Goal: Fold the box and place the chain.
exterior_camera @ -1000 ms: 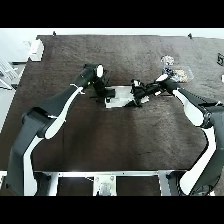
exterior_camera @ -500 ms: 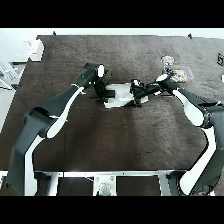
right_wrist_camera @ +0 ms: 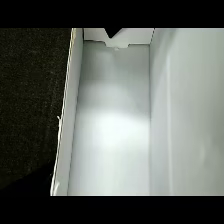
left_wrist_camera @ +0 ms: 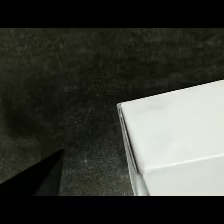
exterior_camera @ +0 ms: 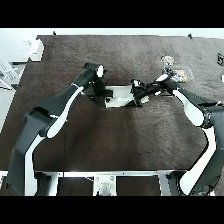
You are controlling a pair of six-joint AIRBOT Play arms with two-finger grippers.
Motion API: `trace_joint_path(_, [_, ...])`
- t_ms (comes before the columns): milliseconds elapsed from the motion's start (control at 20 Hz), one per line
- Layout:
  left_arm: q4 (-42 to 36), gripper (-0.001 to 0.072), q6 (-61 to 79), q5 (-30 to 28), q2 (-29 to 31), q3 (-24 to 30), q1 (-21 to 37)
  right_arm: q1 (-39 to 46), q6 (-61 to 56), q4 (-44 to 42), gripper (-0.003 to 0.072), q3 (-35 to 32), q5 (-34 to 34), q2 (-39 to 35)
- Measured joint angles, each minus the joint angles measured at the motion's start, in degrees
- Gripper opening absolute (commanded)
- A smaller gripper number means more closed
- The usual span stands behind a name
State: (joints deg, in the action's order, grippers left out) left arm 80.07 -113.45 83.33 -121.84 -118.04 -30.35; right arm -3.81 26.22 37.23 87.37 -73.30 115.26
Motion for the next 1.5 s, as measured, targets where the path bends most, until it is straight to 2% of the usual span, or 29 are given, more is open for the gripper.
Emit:
trace_joint_path(450, [-3.1, 0.0566, 2.9, 0.2, 2.6, -0.2, 0.0, 0.0, 0.0, -0.2, 0.0537, 0.0, -0.2, 0.0])
trace_joint_path(750, [-6.7, 0.0565, 10.0, 6.8, 8.2, -0.1, 0.0, 0.0, 0.0, -0.3, 0.0537, 0.0, -0.2, 0.0])
trace_joint_path(1050, [-7.7, 0.0564, 24.3, 13.4, 13.9, 0.1, 2.2, 0.0, 0.0, -0.3, 0.0537, 0.0, -0.2, 0.0])
trace_joint_path(1350, [-6.6, 0.0564, 40.2, 13.6, 15.1, 5.2, 3.9, 0.0, 0.0, -0.3, 0.0537, 0.0, -0.2, 0.0])
trace_joint_path(1500, [-8.4, 0.0563, 51.1, 11.4, 15.4, 7.9, 4.1, 0.0, 0.0, -0.3, 0.0537, 0.0, -0.2, 0.0])
